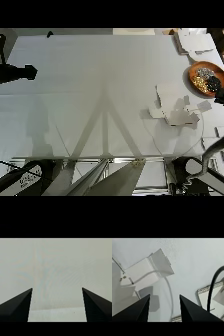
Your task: Fold the box and place the chain.
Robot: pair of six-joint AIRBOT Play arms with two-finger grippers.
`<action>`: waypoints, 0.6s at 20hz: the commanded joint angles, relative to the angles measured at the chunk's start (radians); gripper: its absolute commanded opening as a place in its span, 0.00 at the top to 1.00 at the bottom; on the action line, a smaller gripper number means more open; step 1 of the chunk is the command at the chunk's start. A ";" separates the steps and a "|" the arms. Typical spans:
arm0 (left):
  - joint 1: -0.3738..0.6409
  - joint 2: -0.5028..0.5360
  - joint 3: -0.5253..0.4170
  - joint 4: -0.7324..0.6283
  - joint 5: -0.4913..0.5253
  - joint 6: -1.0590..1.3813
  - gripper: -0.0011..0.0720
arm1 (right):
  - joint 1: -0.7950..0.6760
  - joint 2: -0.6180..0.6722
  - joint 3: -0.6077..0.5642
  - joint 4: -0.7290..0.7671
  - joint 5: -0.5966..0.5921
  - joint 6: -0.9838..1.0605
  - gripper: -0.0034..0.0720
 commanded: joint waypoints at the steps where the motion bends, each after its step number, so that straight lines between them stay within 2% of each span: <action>1: 0.001 0.000 0.000 0.000 0.000 0.000 0.03 | -0.068 -0.128 0.105 0.045 0.066 -0.106 0.40; 6: 0.001 0.001 0.000 0.000 0.000 0.000 0.03 | -0.107 -0.289 0.175 0.124 0.098 -0.198 0.40; 12: 0.001 0.001 0.000 0.000 0.000 0.000 0.03 | -0.110 -0.434 0.190 0.122 0.125 -0.254 0.40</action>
